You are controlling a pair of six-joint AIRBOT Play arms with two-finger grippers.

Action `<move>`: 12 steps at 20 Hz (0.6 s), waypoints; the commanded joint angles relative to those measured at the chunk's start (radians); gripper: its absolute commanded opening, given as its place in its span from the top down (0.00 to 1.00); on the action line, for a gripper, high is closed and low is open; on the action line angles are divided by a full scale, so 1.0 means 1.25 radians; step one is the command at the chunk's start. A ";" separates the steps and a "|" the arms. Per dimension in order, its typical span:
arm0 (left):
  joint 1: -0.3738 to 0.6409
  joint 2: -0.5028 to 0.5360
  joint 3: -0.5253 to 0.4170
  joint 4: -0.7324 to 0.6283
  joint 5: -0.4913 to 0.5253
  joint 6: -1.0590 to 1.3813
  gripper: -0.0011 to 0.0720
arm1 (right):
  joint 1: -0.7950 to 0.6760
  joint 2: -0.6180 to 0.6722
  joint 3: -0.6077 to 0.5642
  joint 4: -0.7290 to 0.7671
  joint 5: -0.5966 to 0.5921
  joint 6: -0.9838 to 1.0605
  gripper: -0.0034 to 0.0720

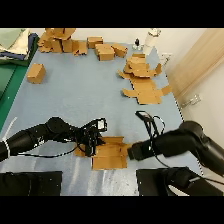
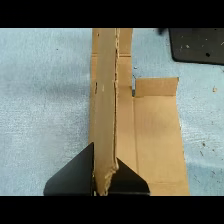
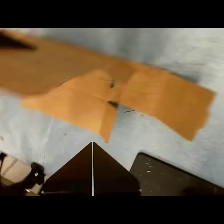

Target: Fold the box.

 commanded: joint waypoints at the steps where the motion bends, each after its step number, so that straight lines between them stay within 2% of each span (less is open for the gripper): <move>1: 0.000 0.000 0.000 0.001 0.000 0.001 0.97 | 0.256 0.082 -0.025 -0.164 0.077 0.038 0.95; 3: 0.000 0.000 0.000 0.001 0.000 0.001 0.97 | 0.407 0.072 -0.064 -0.284 0.086 0.049 0.95; 6: 0.000 0.000 0.000 0.001 0.000 0.001 0.97 | 0.600 -0.003 -0.109 -0.366 0.158 -0.012 0.95; 9: -0.001 0.000 0.000 0.001 -0.001 0.001 0.97 | 0.733 -0.096 -0.109 -0.540 0.187 -0.023 0.95; 10: -0.001 0.000 0.000 0.001 0.001 0.001 0.97 | 0.753 -0.121 -0.109 -0.557 0.195 -0.022 0.77; 11: -0.001 0.000 0.000 0.001 0.001 0.001 0.97 | 0.756 -0.146 -0.109 -0.558 0.204 -0.023 0.37; 12: -0.001 0.000 0.000 0.001 0.000 0.001 0.97 | 0.754 -0.168 -0.109 -0.562 0.210 -0.023 0.18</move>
